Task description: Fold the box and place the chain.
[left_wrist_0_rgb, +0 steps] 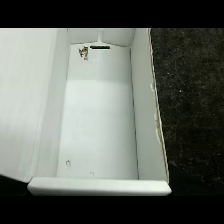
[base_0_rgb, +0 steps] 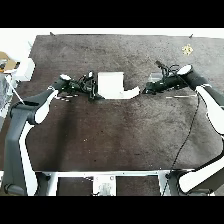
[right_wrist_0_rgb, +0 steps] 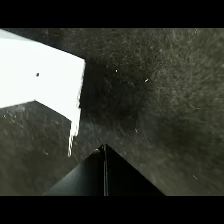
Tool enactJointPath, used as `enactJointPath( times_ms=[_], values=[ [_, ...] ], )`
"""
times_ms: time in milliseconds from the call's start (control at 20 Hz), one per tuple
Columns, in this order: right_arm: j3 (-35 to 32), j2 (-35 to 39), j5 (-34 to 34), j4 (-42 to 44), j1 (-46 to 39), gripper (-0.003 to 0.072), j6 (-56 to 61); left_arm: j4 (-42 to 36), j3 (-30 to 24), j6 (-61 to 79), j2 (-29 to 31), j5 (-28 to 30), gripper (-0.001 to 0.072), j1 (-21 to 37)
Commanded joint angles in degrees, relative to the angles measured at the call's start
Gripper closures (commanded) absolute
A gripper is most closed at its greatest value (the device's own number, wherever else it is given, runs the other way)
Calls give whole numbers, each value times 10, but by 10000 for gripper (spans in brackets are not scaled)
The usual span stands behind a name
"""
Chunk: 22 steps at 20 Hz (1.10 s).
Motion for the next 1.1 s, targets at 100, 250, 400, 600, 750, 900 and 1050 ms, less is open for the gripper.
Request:
enactJointPath(
  times_ms=[100,250,400,600,750,900,1050],
  values=[
    [-11,-45,-35,75,31,684,-19,0,0,0,0,0,361,0],
    [-11,-62,-31,132,39,684,-51,0,0,0,0,0,361,0],
    [-9,-60,-23,154,32,393,-62,0,0,0,0,0,361,0],
    [-8,-60,8,232,30,396,-96,0,0,0,0,0,360,0],
    [6,-60,38,238,33,262,-96,0,0,0,0,0,361,0],
    [18,-60,41,238,40,263,-89,0,0,0,0,0,360,0],
    [33,-61,30,199,56,263,-59,0,0,0,0,0,361,0]
  ],
)
